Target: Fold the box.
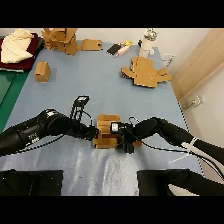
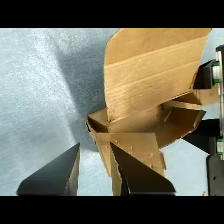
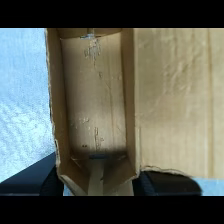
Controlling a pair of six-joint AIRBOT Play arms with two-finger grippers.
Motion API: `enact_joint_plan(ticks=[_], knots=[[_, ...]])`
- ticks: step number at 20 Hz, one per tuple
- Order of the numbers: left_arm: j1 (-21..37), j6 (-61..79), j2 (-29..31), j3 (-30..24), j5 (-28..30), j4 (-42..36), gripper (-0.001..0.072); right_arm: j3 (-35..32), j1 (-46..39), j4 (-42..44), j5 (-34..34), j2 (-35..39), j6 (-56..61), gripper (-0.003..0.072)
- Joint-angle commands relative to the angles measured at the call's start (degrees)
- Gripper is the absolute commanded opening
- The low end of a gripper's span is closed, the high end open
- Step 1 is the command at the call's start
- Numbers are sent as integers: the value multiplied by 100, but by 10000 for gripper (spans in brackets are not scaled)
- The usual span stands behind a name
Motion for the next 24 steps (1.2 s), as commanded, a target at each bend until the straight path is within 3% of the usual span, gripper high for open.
enact_joint_plan(ticks=[1, 10, 11, 12, 13, 19, 24], knots=[[-4, 4, -61, 59, -184, -114, 311, -4, 0, 2, 2, 2, 0, 498], [-4, -15, -428, 59, 146, -243, 312, -4, 0, 2, 4, 2, 0, 498], [-4, -15, -428, 59, 122, -254, 329, -4, 0, 2, 2, 2, 0, 498], [-11, -17, -428, 59, 61, -254, 487, -4, 0, 2, 2, 2, 0, 497], [-15, -44, -428, 59, -26, -256, 519, -4, 0, 2, 2, 2, 0, 498], [-356, -411, -546, 79, -101, -157, 519, -4, 0, 2, 2, 2, 0, 498], [-511, -1073, -745, 468, -417, 577, 519, -4, 0, 2, 7, 2, 0, 498]])
